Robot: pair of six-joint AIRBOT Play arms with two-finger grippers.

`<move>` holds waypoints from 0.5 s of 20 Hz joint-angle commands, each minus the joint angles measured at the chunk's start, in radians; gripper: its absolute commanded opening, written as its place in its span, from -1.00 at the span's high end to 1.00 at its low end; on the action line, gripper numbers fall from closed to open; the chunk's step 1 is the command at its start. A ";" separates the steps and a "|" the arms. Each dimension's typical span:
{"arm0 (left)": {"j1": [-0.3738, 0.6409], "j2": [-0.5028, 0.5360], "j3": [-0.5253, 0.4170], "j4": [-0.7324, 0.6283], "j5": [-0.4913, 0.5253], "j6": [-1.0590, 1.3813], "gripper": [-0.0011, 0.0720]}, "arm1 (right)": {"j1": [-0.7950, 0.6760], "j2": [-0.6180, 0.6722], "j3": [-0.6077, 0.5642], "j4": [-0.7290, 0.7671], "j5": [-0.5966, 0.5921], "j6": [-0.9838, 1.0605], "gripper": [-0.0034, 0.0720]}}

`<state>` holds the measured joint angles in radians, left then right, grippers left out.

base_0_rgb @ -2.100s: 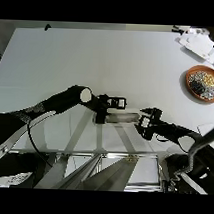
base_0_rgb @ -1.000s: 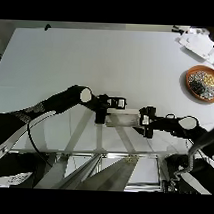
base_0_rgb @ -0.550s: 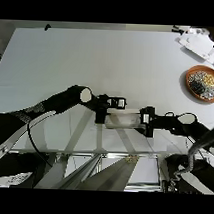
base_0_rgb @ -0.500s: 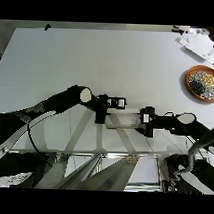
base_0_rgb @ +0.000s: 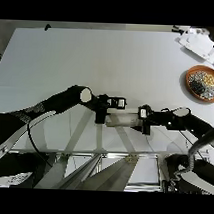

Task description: Fold the box and place the chain.

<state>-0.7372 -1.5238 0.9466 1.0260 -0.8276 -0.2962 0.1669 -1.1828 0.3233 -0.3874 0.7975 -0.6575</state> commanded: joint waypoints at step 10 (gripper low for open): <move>0.000 0.000 0.000 0.000 0.000 0.000 0.94 | -0.001 -0.027 0.006 -0.001 0.021 -0.006 -0.13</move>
<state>-0.7372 -1.5238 0.9466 1.0264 -0.8280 -0.2958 0.1661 -1.2079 0.3283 -0.3847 0.8204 -0.6636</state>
